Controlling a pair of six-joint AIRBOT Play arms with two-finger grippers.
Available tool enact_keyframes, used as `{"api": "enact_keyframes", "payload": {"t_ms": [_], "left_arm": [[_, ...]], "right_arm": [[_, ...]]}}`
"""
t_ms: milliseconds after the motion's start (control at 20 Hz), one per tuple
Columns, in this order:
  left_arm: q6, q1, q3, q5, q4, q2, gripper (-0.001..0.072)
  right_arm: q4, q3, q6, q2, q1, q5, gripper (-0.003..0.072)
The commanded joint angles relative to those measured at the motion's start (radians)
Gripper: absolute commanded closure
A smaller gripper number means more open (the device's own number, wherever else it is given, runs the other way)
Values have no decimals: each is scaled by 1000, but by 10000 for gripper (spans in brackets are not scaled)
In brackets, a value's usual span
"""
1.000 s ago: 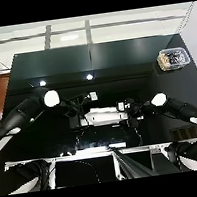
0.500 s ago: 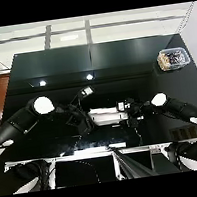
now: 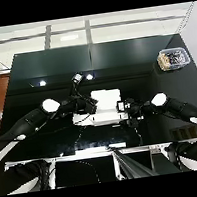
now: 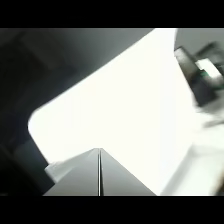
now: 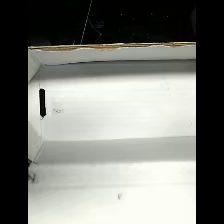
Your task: Fold the box and place the chain.
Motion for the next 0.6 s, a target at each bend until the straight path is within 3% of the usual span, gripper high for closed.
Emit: {"api": "enact_keyframes", "payload": {"t_ms": [0,150,350,550], "left_arm": [[10,-2,-2,41,11,-40,681],[10,0,-1,-11,48,-40,681],[2,0,1,-171,194,-41,680],[-31,2,7,-161,262,-41,681]], "right_arm": [[-1,-1,0,-1,0,15,626],[-1,-1,0,-1,0,15,626],[-1,-1,0,-1,0,15,626],[-1,-1,0,-1,0,15,626]]}}
